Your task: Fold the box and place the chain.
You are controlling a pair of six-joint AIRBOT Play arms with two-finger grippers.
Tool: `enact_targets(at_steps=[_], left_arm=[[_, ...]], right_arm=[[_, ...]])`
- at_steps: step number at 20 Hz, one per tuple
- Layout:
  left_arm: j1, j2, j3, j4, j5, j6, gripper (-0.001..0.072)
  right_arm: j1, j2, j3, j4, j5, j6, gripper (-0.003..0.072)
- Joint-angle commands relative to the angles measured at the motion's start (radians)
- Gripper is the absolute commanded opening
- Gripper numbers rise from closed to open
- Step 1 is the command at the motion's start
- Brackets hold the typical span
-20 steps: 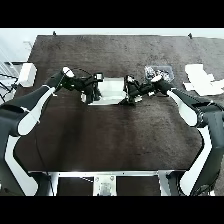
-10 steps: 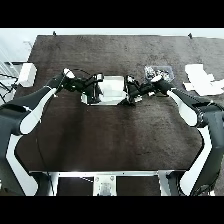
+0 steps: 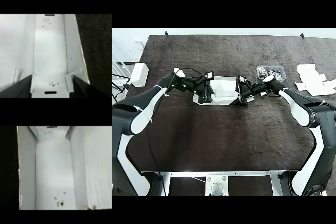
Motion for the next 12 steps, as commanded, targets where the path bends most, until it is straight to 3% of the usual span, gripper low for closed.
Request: enact_targets(at_steps=[1,3,4,6,8,12], left_arm=[[0.048,0.004,0.001,-0.003,-0.078,-0.034,0.0267],[0.074,0.004,0.001,-0.007,-0.153,-0.035,0.0048],[0.084,0.004,0.001,-0.007,-0.189,-0.035,0.0020],[0.093,0.009,0.001,-0.018,-0.228,-0.059,0.0018],[0.093,0.044,0.000,-0.023,-0.202,-0.119,0.0015],[0.093,0.207,-0.028,0.041,-0.068,-0.393,0.0013]], right_arm=[[0.001,0.000,0.000,0.000,0.000,-0.001,0.0545],[0.001,0.000,0.000,0.000,0.000,-0.001,0.0545],[0.001,0.000,0.000,0.000,0.001,-0.001,0.0545],[0.001,0.000,0.000,0.000,0.000,-0.001,0.0545],[0.001,0.000,0.000,0.000,0.000,-0.001,0.0545],[0.001,0.000,0.000,0.000,0.000,-0.001,0.0545]])
